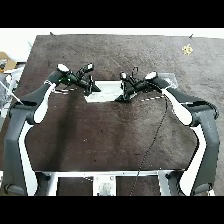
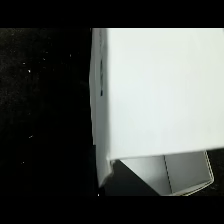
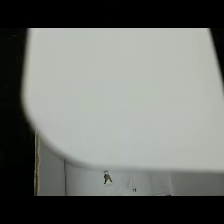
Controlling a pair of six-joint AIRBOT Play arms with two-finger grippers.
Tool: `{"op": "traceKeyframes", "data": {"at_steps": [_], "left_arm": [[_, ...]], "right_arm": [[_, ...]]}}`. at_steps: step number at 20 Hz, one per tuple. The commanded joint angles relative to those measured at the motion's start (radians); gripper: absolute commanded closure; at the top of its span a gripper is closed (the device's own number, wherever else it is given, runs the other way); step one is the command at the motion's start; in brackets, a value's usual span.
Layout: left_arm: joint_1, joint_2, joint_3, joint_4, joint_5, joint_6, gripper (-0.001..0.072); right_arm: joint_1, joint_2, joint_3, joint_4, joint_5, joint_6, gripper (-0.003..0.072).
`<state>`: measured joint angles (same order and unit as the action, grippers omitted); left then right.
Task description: Fold the box and place the chain.
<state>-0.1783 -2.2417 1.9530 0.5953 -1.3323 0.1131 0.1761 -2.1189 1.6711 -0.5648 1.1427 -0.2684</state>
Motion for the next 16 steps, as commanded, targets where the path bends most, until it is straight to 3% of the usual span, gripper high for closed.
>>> {"op": "traceKeyframes", "data": {"at_steps": [1,11,12,13,16], "left_arm": [[0.000,0.000,0.000,-0.005,0.004,0.000,0.0699],[0.000,0.001,0.002,-0.005,-0.006,0.000,0.0681],[0.000,0.002,0.002,-0.006,-0.006,0.000,0.0480],[0.000,0.003,0.002,-0.007,-0.009,0.000,0.0414],[0.006,0.006,0.023,-0.004,-0.047,-0.013,0.0416]], "right_arm": [[0.001,-0.001,0.000,0.000,0.002,0.000,0.0249],[0.001,-0.001,0.000,0.000,0.002,0.000,0.0249],[0.001,-0.001,0.000,0.000,0.002,0.000,0.0249],[0.001,-0.001,0.000,0.000,0.002,0.000,0.0249],[0.001,-0.001,0.000,0.000,0.002,0.000,0.0249]]}}
